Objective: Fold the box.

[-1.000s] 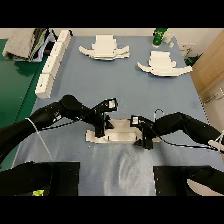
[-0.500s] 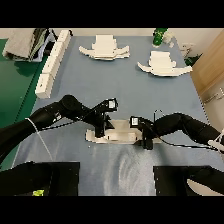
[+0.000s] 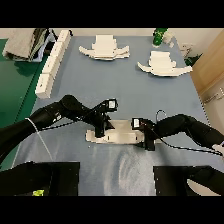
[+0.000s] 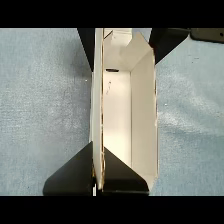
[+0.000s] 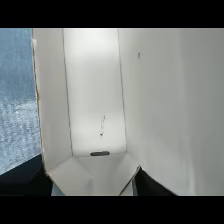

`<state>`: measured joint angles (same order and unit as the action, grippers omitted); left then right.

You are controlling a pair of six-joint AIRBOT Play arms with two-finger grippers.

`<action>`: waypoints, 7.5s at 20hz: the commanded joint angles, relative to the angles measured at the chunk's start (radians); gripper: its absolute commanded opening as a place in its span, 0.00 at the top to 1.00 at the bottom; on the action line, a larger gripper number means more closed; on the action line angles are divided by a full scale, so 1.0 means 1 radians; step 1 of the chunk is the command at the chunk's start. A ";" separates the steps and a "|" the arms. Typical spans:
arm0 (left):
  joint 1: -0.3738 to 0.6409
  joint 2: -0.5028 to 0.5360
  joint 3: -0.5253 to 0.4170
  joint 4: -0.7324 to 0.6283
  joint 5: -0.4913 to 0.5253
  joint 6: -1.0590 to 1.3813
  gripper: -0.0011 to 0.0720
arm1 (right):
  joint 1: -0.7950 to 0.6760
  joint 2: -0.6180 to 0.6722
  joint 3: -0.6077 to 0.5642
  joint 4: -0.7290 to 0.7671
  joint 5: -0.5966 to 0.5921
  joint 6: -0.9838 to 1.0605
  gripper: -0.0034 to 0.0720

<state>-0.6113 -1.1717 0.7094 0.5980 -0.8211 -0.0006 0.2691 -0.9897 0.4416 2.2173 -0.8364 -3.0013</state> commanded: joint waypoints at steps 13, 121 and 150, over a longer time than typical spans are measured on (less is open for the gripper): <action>0.000 0.000 0.000 0.000 0.001 0.000 0.96 | 0.001 0.058 -0.052 0.024 0.072 0.000 0.03; 0.000 0.000 0.000 -0.080 -0.001 0.003 0.96 | 0.026 -0.006 -0.036 0.038 0.091 0.000 0.29; -0.086 0.177 0.020 0.105 0.015 -1.169 0.96 | 0.026 -0.006 -0.036 0.039 0.091 0.000 0.29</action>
<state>-0.6651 -0.9401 0.7166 0.7704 -0.9695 -1.0763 0.2951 -0.9962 0.4053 2.2555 -0.7448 -3.0013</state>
